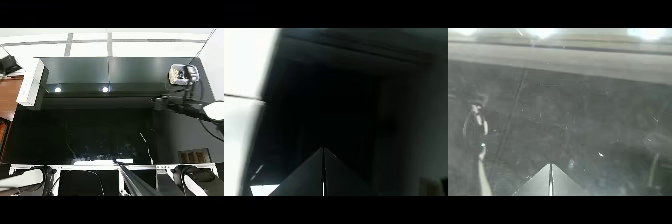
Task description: Fold the box and place the chain.
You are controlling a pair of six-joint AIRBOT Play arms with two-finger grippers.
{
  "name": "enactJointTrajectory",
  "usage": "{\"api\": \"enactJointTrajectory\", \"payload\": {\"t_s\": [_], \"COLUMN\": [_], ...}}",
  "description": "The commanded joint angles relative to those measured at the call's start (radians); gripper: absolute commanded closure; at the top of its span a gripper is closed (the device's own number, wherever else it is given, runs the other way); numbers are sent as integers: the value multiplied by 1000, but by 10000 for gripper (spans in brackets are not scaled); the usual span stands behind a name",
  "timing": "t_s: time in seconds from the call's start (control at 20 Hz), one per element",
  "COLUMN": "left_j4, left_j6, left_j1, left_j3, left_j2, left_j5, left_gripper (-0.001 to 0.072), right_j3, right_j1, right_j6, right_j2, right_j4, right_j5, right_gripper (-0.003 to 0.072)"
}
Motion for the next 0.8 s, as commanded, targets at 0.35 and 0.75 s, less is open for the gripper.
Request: {"api": "enactJointTrajectory", "payload": {"t_s": [0.35, 0.75], "left_j4": [59, 59], "left_j6": [171, 171], "left_j1": [-225, -225], "left_j3": [-864, -872], "left_j2": [676, 692], "left_j5": [397, 386], "left_gripper": [684, 684], "right_j3": [0, 0], "right_j1": [47, 47], "right_j6": [-5, -5], "right_j2": [-148, -148], "right_j4": [-327, -327], "right_j5": [-94, -94], "right_gripper": [672, 672]}}
